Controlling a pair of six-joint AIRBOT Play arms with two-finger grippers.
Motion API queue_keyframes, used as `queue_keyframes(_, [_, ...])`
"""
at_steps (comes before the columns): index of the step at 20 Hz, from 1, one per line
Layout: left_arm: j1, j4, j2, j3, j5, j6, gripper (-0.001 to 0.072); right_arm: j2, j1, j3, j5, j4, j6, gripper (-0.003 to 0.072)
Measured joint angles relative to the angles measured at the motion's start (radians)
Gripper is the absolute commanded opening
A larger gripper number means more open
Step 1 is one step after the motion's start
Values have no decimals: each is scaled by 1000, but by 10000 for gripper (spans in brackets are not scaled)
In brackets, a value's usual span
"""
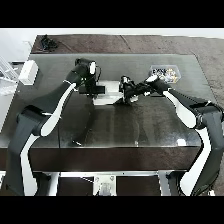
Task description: Fold the box and place the chain.
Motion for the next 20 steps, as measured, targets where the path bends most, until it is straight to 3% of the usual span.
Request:
queue_keyframes(1, [0,0,0,0,0,0,23,0,0,0,0,0,0,508])
queue_keyframes(2, [0,0,0,0,1,1,152,0,0,0,0,0,0,508])
queue_keyframes(3, [0,0,1,0,1,10,475,0,0,0,0,0,0,508])
queue_keyframes(4, [0,-4,2,0,1,9,583,0,0,0,0,0,0,508])
queue_keyframes(12, [2,-35,32,27,-30,24,584,0,0,0,0,0,0,508])
queue_keyframes(20, [68,-191,188,34,-158,231,585,0,0,0,0,0,0,508])
